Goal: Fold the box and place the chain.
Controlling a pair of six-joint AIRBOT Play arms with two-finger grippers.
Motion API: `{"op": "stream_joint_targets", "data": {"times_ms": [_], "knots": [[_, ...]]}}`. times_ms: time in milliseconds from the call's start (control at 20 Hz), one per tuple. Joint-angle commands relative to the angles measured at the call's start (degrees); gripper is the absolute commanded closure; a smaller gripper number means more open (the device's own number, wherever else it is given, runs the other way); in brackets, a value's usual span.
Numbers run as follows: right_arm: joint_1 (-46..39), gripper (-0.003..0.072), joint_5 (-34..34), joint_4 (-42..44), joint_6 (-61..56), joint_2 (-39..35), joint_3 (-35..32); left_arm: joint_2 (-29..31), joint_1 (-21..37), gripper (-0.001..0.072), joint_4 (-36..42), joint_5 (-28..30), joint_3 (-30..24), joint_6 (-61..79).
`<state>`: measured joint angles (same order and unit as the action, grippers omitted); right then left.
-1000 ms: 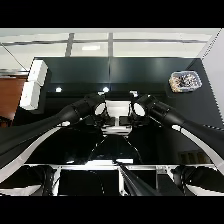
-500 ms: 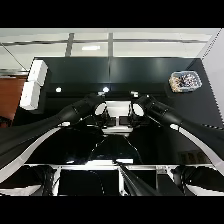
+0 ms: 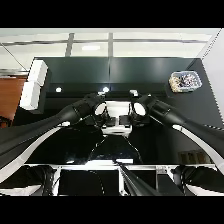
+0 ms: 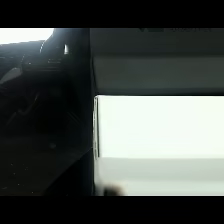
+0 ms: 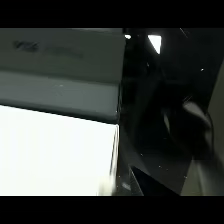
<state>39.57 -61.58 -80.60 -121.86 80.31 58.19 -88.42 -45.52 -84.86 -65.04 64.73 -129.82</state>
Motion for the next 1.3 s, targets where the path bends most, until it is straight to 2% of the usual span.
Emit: {"op": "stream_joint_targets", "data": {"times_ms": [0, 100, 150, 250, 350, 400, 450, 550, 650, 700, 900, 1050, 1150, 1250], "knots": [[-1.6, 0.0314, -2.0, 0.0, 7.1, -6.1, 0.1, 0.0, 0.0, 0.0683, 0.1, 0.0, 0.0, 0.0], [-3.5, 0.0314, -4.6, -2.0, 8.8, -13.9, 0.7, 0.0, 0.0, 0.0683, 0.1, 0.0, 0.0, 0.0], [-4.6, 0.0314, -5.3, -6.4, 8.9, -18.0, 0.7, 0.0, 0.0, 0.0683, 0.1, 0.0, 0.0, 0.0], [-8.6, 0.0314, -6.5, -19.9, 8.7, -25.3, 0.7, 0.0, 0.0, 0.0683, 0.1, 0.0, 0.0, 0.0], [-14.8, 0.0313, -6.3, -31.7, 8.7, -27.7, 0.7, 0.0, 0.0, 0.0684, 0.1, 0.0, 0.0, 0.0], [-19.3, 0.0265, -4.6, -35.5, 8.8, -27.3, 0.2, 0.0, 0.0, 0.0683, 0.1, 0.0, 0.0, 0.0], [-24.4, -0.0021, -0.7, -36.0, 9.6, -26.4, -1.0, 0.0, 0.0, 0.0683, 0.1, 0.0, 0.0, 0.0], [-36.5, -0.0021, 6.7, -31.7, 10.7, -21.5, -2.6, 0.0, 0.0, 0.0683, 0.1, 0.0, 0.0, 0.0], [-46.7, -0.002, 16.4, -20.5, 12.1, -14.5, -1.9, 0.0, 0.0, 0.0683, 0.1, 0.0, 0.0, 0.0], [-49.8, -0.002, 18.4, -15.9, 13.4, -10.6, 0.4, 0.0, 0.0, 0.0683, 0.1, 0.0, 0.0, 0.0], [-53.4, -0.002, 10.7, -12.4, 13.1, 8.7, 21.2, 0.0, 0.0, 0.0683, 0.1, 0.3, 0.0, 0.0], [-53.8, -0.0013, 1.8, -9.0, 5.5, 22.0, 37.7, -0.3, 0.0, 0.0683, 0.1, 0.2, 0.0, 0.0], [-53.8, -0.0013, -2.1, -9.4, 0.6, 27.9, 44.3, -0.6, 0.0, 0.0684, 0.1, 0.0, 0.0, 0.0], [-53.9, -0.0012, -2.5, -9.6, -2.8, 31.0, 46.9, -0.6, 0.0, 0.0683, 0.1, 0.0, 0.0, 0.0]]}}
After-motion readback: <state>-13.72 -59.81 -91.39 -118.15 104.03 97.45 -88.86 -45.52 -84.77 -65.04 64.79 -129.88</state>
